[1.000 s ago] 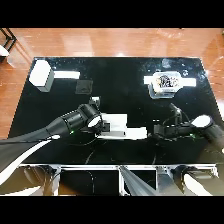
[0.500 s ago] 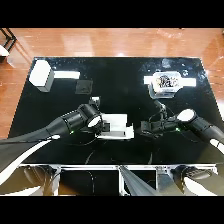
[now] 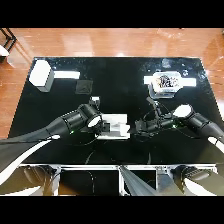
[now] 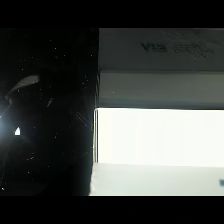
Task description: Fold the box and place the chain.
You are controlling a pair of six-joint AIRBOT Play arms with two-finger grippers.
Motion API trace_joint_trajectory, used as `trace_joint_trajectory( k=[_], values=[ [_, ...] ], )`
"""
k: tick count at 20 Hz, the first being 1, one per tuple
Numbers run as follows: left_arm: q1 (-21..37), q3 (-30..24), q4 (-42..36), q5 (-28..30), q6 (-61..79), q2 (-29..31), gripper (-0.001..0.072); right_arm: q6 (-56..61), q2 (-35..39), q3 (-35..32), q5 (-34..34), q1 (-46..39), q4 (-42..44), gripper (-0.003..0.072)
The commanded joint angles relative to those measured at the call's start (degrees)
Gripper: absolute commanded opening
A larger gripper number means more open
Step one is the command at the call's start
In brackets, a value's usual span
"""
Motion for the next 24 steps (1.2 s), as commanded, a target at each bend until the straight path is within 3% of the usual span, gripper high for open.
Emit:
trace_joint_trajectory(
  k=[1,4,6,10,14,24],
  values=[
    [0.0,0.0,-0.2,0.1,0.0,0.0,0.0021,2.4,0.0,0.2,-3.7,3.5,0.1,0.0608],
    [0.0,0.0,-0.2,0.0,0.0,0.0,0.0021,5.7,0.0,0.9,-9.4,7.9,-0.5,0.0598],
    [0.0,0.0,-0.2,0.1,0.0,0.0,0.0021,8.8,0.0,2.0,-12.6,10.5,-2.3,0.0536],
    [0.0,0.0,-0.2,0.1,0.0,0.0,0.0021,20.0,-0.1,4.9,-16.0,15.5,-12.9,0.0533],
    [0.0,0.0,-0.2,0.1,0.0,0.0,0.0021,24.7,-0.1,6.0,-16.2,17.6,-16.0,0.0533],
    [0.0,0.0,-0.2,0.1,0.0,0.0,0.0021,23.3,-0.1,6.0,-16.2,17.6,-16.0,0.0533]
  ],
)
